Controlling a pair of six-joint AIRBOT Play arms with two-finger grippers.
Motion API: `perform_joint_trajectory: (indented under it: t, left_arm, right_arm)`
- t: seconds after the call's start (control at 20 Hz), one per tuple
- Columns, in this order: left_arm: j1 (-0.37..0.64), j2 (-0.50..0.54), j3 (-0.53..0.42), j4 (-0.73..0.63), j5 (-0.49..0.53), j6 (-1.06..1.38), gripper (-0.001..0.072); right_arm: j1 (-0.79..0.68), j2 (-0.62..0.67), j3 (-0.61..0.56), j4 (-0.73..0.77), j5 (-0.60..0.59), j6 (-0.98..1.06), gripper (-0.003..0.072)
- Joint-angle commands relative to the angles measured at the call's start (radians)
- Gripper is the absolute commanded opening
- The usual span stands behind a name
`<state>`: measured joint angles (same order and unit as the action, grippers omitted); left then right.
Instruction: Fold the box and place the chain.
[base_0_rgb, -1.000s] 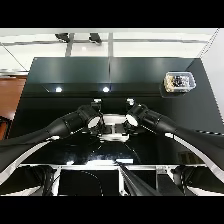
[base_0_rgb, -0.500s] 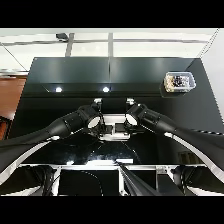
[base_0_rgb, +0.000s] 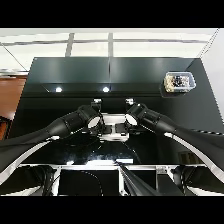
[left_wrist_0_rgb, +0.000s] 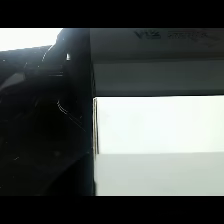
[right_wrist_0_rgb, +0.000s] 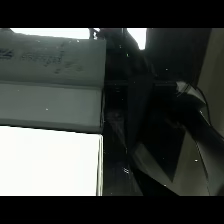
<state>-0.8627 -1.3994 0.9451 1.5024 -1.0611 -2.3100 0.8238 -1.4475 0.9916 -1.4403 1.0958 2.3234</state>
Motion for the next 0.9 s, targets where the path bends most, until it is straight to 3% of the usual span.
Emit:
perform_joint_trajectory:
  t: [0.0,0.05,0.15,0.2,0.25,0.4,0.5,0.55,0.6,0.65,0.85]
  left_arm:
    - [0.0,0.001,0.001,-0.001,0.002,-0.001,0.0027]
    - [0.0,0.001,0.001,-0.001,0.002,-0.001,0.0026]
    - [0.0,0.001,0.001,-0.001,0.002,-0.001,0.0026]
    - [0.0,0.001,0.001,-0.001,0.002,-0.001,0.0026]
    - [0.0,0.001,0.001,-0.001,0.002,-0.001,0.0026]
    - [0.0,0.001,0.001,-0.001,0.002,-0.001,0.0026]
    - [0.0,0.001,0.001,-0.001,0.001,-0.001,0.0026]
    - [0.0,0.001,0.001,-0.002,-0.004,-0.001,0.0027]
    - [0.0,0.001,0.001,-0.001,-0.013,-0.001,0.0026]
    - [0.0,0.001,0.001,0.0,-0.019,-0.001,0.0026]
    - [0.0,0.001,0.001,0.0,-0.021,-0.001,0.0026]
  right_arm:
    - [0.001,0.001,0.003,-0.002,0.0,0.002,0.0386]
    - [0.001,0.001,0.003,-0.002,-0.001,0.002,0.0384]
    - [0.001,0.001,0.003,-0.002,-0.001,0.002,0.0202]
    - [0.001,0.001,0.003,-0.002,0.0,0.002,0.0166]
    - [0.001,0.001,0.003,-0.002,0.0,0.002,0.0044]
    - [0.001,0.001,0.003,-0.007,-0.001,0.002,0.0009]
    - [0.001,0.002,0.003,-0.013,0.002,0.002,0.0015]
    - [-0.003,0.005,0.004,-0.012,0.015,0.003,0.0137]
    - [-0.013,0.01,0.006,-0.012,0.033,0.002,0.0327]
    - [-0.022,0.019,0.011,-0.012,0.05,-0.003,0.0388]
    - [-0.032,0.141,0.024,-0.012,0.055,-0.122,0.0388]
